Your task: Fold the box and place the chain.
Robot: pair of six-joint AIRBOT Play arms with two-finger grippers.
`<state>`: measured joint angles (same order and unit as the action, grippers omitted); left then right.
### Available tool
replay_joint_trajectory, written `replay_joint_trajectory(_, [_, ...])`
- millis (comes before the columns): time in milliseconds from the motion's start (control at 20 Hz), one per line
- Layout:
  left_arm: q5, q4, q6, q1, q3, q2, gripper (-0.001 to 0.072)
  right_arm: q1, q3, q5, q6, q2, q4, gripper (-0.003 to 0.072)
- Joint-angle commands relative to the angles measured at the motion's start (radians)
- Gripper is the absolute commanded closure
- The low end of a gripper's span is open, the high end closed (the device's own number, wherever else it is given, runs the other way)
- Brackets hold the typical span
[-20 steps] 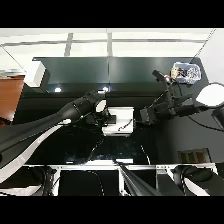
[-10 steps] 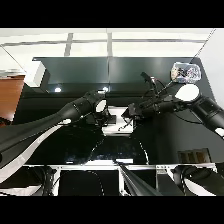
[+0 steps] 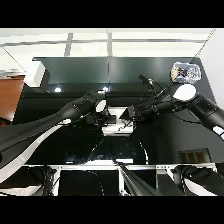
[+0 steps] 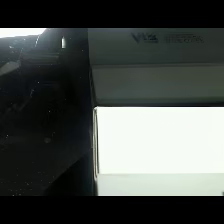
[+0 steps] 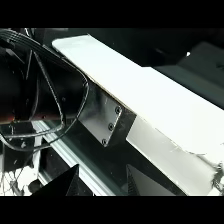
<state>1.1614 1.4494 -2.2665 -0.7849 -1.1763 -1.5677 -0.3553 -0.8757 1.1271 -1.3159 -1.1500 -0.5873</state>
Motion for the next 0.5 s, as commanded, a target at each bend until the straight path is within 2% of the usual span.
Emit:
replay_joint_trajectory(0, [0.000,0.000,0.000,0.000,0.000,0.000,0.0677,0.076,-0.013,0.068,0.009,0.009,-0.074,0.0336])
replay_joint_trajectory(100, [0.000,0.000,0.000,0.000,0.000,0.000,0.0676,0.197,-0.013,0.032,0.008,0.023,-0.161,0.0336])
replay_joint_trajectory(150, [0.000,0.000,0.000,0.000,0.000,0.000,0.0677,0.258,-0.011,-0.028,0.006,0.023,-0.222,0.0336])
replay_joint_trajectory(200, [-0.001,0.000,0.000,0.000,0.000,0.000,0.0676,0.314,-0.007,-0.130,-0.020,0.023,-0.309,0.0336])
replay_joint_trajectory(300, [-0.001,0.000,0.000,0.000,0.000,0.000,0.0676,0.385,0.004,-0.370,-0.204,0.013,-0.499,0.0333])
replay_joint_trajectory(350, [-0.001,0.000,0.000,0.000,0.000,0.000,0.0676,0.404,0.005,-0.461,-0.282,-0.010,-0.568,0.0072])
replay_joint_trajectory(400, [-0.001,0.000,0.000,0.000,0.000,0.000,0.0677,0.415,0.003,-0.531,-0.284,-0.044,-0.578,-0.0019])
replay_joint_trajectory(450, [0.002,0.000,0.000,0.000,0.000,0.000,0.0677,0.431,-0.011,-0.583,-0.286,-0.089,-0.572,-0.0019])
